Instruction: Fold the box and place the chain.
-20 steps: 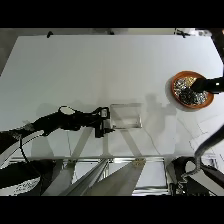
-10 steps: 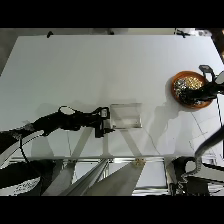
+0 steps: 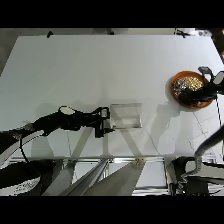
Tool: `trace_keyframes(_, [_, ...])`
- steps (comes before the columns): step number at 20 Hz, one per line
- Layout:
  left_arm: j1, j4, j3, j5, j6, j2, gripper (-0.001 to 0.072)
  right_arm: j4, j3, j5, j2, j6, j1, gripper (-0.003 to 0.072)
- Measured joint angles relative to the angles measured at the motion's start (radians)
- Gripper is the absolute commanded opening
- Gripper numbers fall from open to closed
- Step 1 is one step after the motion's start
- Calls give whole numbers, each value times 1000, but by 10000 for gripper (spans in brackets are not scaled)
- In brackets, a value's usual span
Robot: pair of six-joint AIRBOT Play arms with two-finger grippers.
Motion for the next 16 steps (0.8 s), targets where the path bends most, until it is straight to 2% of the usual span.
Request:
trace_keyframes(3, [0, 1, 0, 0, 0, 0, 208, 27, 0, 9, 0, -18, -1, 36])
trace_keyframes(8, [0, 1, 0, 0, 0, 0, 209, 56, -2, 42, 62, -40, 0, 12])
trace_keyframes(16, [0, 1, 0, 0, 0, 0, 208, 149, -2, 85, 248, -94, 0, 10])
